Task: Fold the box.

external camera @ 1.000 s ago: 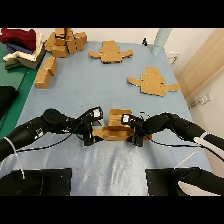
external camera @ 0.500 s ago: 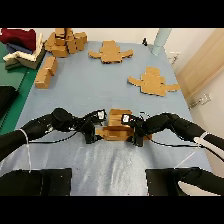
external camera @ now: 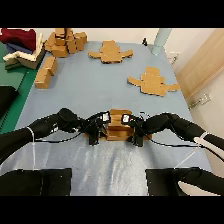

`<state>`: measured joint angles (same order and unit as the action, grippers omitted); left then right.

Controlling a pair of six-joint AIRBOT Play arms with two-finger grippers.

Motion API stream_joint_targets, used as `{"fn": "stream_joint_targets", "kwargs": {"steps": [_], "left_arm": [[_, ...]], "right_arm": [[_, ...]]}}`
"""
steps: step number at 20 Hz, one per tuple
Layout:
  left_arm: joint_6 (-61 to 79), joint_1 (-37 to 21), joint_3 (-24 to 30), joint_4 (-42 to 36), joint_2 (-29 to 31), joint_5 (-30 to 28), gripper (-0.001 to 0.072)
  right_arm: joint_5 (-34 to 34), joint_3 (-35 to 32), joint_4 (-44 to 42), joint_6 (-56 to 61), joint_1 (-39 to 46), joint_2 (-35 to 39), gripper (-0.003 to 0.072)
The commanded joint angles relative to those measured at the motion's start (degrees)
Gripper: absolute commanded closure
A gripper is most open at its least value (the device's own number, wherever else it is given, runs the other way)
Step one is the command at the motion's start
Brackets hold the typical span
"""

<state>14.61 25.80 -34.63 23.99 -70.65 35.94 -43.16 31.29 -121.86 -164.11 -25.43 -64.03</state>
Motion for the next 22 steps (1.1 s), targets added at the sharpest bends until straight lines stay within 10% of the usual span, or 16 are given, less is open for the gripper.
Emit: {"fn": "stream_joint_targets", "kwargs": {"steps": [1,3,13,15,19,22], "left_arm": [[1.68,0.57,-0.07,-1.46,-0.26,-0.22,0.0499],[3.85,0.98,-0.07,-3.74,-0.26,-1.6,0.0607],[5.57,1.75,-0.07,-7.72,-1.2,-2.6,0.0584],[5.55,1.73,-0.07,-7.74,-1.2,-0.98,0.0302],[5.55,1.75,0.0,-7.74,-1.27,0.17,0.0289],[5.44,1.73,0.0,-7.74,-1.27,0.2,0.0049]], "right_arm": [[0.02,0.0,-0.02,0.02,0.0,-0.04,0.0176],[0.02,0.0,-0.02,0.02,0.0,-0.04,0.0175],[0.02,0.0,-0.02,0.02,0.0,-0.04,0.0176],[0.02,0.0,-0.02,0.02,0.0,-0.04,0.0176],[0.02,0.0,-0.02,0.02,0.0,-0.04,0.0175],[0.02,0.0,-0.02,0.02,0.0,-0.04,0.0176]]}}
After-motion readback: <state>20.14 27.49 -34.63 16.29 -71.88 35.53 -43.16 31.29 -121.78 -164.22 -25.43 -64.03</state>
